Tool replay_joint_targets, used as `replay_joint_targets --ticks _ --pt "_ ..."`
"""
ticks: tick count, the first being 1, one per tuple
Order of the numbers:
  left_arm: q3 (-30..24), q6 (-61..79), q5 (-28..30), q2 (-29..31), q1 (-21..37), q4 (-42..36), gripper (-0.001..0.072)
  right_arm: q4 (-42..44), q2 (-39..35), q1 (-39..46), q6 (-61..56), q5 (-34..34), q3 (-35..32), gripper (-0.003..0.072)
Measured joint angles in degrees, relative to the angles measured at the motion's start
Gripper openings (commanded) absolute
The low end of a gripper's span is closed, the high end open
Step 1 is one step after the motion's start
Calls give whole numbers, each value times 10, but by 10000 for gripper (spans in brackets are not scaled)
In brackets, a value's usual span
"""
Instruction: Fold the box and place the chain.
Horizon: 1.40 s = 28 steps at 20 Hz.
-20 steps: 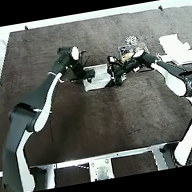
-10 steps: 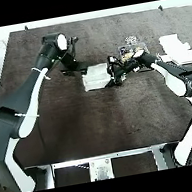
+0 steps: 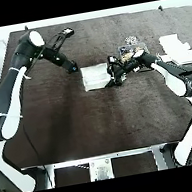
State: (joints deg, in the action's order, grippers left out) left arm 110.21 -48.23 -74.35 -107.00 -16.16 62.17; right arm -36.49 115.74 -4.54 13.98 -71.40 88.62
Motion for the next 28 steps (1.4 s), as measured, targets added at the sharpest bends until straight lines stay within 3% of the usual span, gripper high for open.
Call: replay_joint_targets --ticks 4,11,19,28 --pt "-58 122 39 0 31 -23 694 0 0 0 0 0 0 584" --pt "-110 283 85 -25 48 -69 696 0 0 0 0 0 0 584" --pt "-125 507 64 -72 49 -202 697 0 0 0 0 0 0 584" --pt "-127 572 23 -101 51 -274 698 0 0 0 0 0 0 584"
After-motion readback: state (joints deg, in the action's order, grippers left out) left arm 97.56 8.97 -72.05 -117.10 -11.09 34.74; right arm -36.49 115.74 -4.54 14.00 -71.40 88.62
